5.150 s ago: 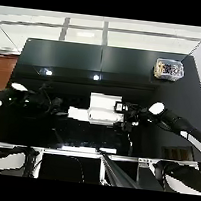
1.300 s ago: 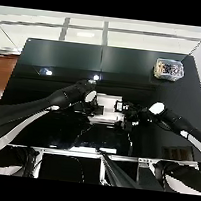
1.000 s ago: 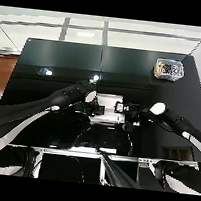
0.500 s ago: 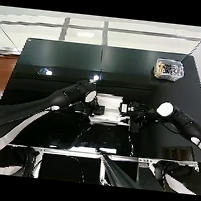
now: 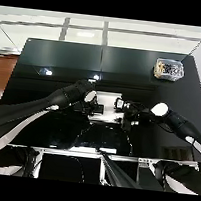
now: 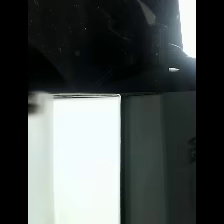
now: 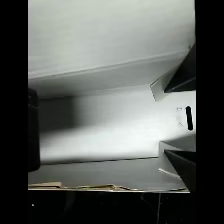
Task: Fold the box and place the chain.
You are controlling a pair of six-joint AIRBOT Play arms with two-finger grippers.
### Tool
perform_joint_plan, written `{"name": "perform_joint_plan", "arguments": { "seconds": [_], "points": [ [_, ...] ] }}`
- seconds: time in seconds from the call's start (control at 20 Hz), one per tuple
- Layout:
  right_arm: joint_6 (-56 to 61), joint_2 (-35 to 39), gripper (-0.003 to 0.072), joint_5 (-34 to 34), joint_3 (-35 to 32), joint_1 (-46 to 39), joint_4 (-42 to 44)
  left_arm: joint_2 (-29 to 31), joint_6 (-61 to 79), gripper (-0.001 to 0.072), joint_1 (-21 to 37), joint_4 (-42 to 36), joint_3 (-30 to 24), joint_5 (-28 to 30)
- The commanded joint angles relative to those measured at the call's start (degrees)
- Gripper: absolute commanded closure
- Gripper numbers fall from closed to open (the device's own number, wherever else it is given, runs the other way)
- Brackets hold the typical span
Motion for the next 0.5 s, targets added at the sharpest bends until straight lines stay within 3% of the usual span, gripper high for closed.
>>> {"name": "perform_joint_plan", "arguments": {
  "seconds": [0.0, 0.05, 0.1, 0.2, 0.25, 0.35, 0.45],
  "points": [
    [2.4, -0.3, 0.0507, 0.3, 0.0, 0.3, 1.9, 0.0, 0.0, 0.0685, 0.0, -0.2, 0.1, 0.3],
    [4.4, -0.3, 0.0267, 0.1, 0.0, 0.3, 1.9, 0.0, 0.0, 0.0685, 0.0, -0.2, 0.1, 0.3],
    [6.6, -0.2, 0.0344, 0.1, 0.0, 0.2, 0.2, 0.0, 0.0, 0.0685, 0.0, -0.2, 0.1, 0.3],
    [19.2, 1.6, 0.0633, 1.4, 0.5, -0.9, -7.3, 0.0, 0.0, 0.0685, 0.0, -0.2, 0.1, 0.3],
    [28.5, 3.3, 0.0673, 4.1, 1.5, -2.4, -13.2, 0.0, 0.0, 0.0685, 0.0, -0.2, 0.1, 0.3],
    [50.3, 6.8, 0.0673, 12.2, 4.7, -8.7, -25.7, 0.0, 0.0, 0.0685, 0.0, -0.2, 0.1, 0.3],
    [68.7, 8.2, 0.0673, 18.1, 5.7, -20.0, -32.9, 0.0, 0.0, 0.0685, 0.0, -0.2, 0.1, 0.3]
  ]
}}
